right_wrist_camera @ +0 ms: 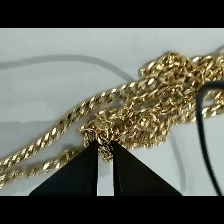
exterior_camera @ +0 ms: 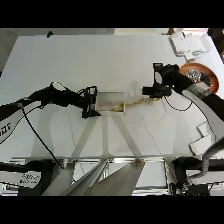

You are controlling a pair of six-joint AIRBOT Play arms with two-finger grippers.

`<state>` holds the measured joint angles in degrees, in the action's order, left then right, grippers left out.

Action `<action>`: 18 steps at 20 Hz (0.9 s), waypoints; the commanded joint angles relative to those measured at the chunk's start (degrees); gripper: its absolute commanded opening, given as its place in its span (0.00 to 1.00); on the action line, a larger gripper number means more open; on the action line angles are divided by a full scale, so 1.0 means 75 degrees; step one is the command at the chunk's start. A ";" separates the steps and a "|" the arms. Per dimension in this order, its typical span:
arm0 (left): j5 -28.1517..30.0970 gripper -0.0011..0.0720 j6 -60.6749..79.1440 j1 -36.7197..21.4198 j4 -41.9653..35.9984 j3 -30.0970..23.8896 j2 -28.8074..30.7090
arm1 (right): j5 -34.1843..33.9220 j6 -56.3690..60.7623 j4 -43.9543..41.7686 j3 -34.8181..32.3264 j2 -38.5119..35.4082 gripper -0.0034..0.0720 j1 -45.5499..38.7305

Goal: Fold the box and place the chain.

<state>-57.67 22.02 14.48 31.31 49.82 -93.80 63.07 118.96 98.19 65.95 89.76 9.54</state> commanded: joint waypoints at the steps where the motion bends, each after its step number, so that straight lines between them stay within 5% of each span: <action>1: 0.0000 0.72 0.0000 0.0003 0.0003 0.0003 0.0003 | -0.0192 -0.0134 0.0064 0.0015 -0.0705 0.05 0.0006; 10: 0.0000 0.72 0.0000 0.0006 0.0003 0.0003 0.0003 | 0.0079 -0.1157 -0.0020 0.0015 -0.2774 0.05 0.1084; 18: 0.0000 0.72 0.0000 0.0003 0.0003 0.0003 0.0003 | 0.0093 -0.1125 -0.0064 0.0015 -0.3019 0.06 0.3101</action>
<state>-57.67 22.00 14.48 31.31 49.82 -93.80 64.14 110.54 98.00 66.00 67.61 28.03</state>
